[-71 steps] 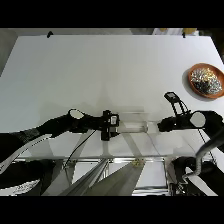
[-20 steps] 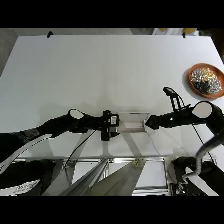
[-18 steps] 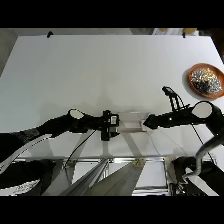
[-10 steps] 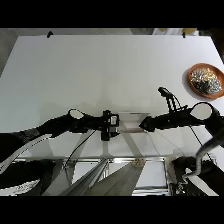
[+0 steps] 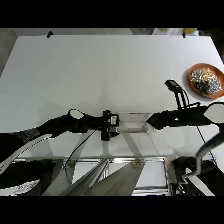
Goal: Fold the box and place the chain.
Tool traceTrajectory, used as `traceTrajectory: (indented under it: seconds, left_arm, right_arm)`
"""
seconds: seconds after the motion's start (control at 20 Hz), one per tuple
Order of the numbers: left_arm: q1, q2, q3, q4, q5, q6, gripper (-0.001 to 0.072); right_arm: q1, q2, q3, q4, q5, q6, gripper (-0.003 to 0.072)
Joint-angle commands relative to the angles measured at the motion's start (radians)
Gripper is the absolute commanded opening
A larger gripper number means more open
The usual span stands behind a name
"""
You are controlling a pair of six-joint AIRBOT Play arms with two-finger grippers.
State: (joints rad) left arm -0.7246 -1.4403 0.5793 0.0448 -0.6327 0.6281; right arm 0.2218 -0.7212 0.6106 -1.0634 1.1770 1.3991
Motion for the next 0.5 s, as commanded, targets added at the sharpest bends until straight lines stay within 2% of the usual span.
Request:
traceTrajectory:
  seconds: [0.0, 0.15, 0.35, 0.45]
  left_arm:
    - [0.000, 0.000, 0.000, 0.000, 0.000, 0.000, 0.0149]
    - [0.000, 0.000, 0.000, 0.000, 0.000, 0.000, 0.0149]
    - [0.000, 0.000, 0.000, 0.000, 0.000, 0.000, 0.0149]
    - [0.000, 0.000, 0.000, 0.000, 0.000, 0.000, 0.0149]
  right_arm:
    - [0.000, 0.039, 0.031, -0.306, 0.097, 0.153, 0.0203]
    - [0.000, 0.035, 0.031, -0.438, 0.151, 0.197, 0.0032]
    - [0.000, -0.048, 0.016, -0.446, 0.069, 0.304, 0.0028]
    - [0.000, -0.113, -0.033, -0.379, 0.000, 0.335, 0.0029]
